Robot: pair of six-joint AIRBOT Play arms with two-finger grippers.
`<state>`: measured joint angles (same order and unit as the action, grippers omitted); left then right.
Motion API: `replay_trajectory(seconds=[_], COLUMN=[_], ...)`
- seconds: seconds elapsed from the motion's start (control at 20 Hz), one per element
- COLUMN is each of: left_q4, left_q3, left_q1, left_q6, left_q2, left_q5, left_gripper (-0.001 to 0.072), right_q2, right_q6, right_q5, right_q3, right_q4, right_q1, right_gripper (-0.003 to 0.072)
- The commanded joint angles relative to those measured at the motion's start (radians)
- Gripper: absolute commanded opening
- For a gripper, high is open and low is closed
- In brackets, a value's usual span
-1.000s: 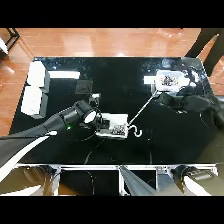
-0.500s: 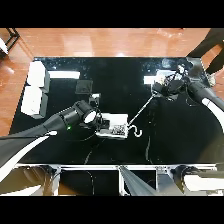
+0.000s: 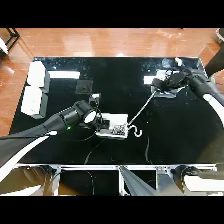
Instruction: Fold the box and place the chain.
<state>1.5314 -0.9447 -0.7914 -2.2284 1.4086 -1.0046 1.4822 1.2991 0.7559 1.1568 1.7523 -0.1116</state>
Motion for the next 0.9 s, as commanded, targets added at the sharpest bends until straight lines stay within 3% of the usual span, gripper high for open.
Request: replay_trajectory(seconds=[0.0, 0.15, 0.5, 0.7, 0.85], left_q4=[0.0, 0.0, 0.001, 0.001, 0.001], left_q3=[-0.001, -0.001, -0.001, -0.001, -0.001], left_q1=[0.0, 0.0, 0.0, 0.0, 0.0], left_q6=[0.0, 0.0, 0.0, 0.0, 0.0], left_q2=[0.0, 0.0, 0.0, 0.0, 0.0], left_q5=[0.001, 0.003, 0.002, 0.003, 0.002], left_gripper=[0.0025, 0.0025, 0.0025, 0.0025, 0.0025], right_q2=[-0.197, -0.374, -0.741, -0.83, -0.827], right_q6=[0.134, 0.174, 0.188, 0.229, 0.218], right_q5=[0.136, 0.312, 0.547, 0.565, 0.474], right_q3=[0.005, 0.004, -0.032, -0.097, -0.098], right_q4=[-0.001, -0.007, 0.112, 0.474, 0.533], right_q1=[0.008, 0.03, 0.03, -0.003, -0.117], right_gripper=[0.0033, 0.0033, 0.0032, 0.0032, 0.0032])
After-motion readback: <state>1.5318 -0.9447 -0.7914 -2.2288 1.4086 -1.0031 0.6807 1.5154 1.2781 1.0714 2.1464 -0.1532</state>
